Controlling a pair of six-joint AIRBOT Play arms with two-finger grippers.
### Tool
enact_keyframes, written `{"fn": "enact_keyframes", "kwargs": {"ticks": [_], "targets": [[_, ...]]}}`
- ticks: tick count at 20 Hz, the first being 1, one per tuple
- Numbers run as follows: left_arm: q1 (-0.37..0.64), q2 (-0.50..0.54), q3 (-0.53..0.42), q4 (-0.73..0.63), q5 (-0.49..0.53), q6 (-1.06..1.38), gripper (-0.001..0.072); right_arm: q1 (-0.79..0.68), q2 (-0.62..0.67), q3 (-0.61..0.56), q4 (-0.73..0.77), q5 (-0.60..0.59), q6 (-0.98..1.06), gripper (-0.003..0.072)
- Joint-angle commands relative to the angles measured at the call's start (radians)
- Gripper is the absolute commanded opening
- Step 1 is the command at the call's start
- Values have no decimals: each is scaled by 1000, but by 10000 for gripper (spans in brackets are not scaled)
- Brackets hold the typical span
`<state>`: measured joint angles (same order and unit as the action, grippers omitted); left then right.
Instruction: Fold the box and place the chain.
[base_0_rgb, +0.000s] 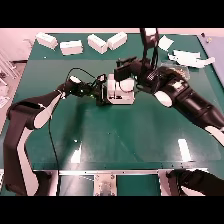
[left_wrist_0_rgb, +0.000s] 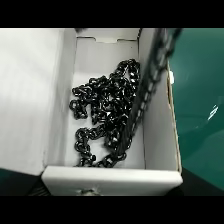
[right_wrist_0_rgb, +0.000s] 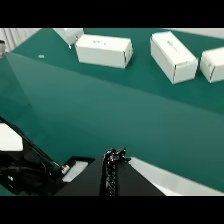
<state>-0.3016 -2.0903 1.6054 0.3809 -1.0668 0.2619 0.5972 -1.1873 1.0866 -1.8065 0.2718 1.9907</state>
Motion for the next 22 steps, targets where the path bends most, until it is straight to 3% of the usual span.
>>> {"fn": "enact_keyframes", "kwargs": {"ticks": [1,4,5,6,7,10,11,14,17,22], "targets": [[1,0,0,0,0,0,562,-43,-78,-80,0,2,85,7],[1,0,0,0,0,0,562,-65,-182,-93,0,0,126,12],[1,0,0,0,1,0,562,-65,-208,-93,1,0,127,158],[1,0,0,0,1,0,562,-64,-220,-93,0,0,127,438],[1,0,0,0,1,0,562,-65,-219,-93,0,0,126,562],[1,0,0,0,0,0,562,-98,-179,-90,-3,7,127,548],[1,0,0,0,1,0,562,-126,-159,-90,-3,31,127,479],[1,0,0,0,1,0,562,-248,-129,-90,-2,124,127,481],[1,0,0,0,1,0,562,-396,-133,-108,-1,128,179,492],[1,0,0,0,1,0,562,-577,-235,-118,0,-42,345,491]]}}
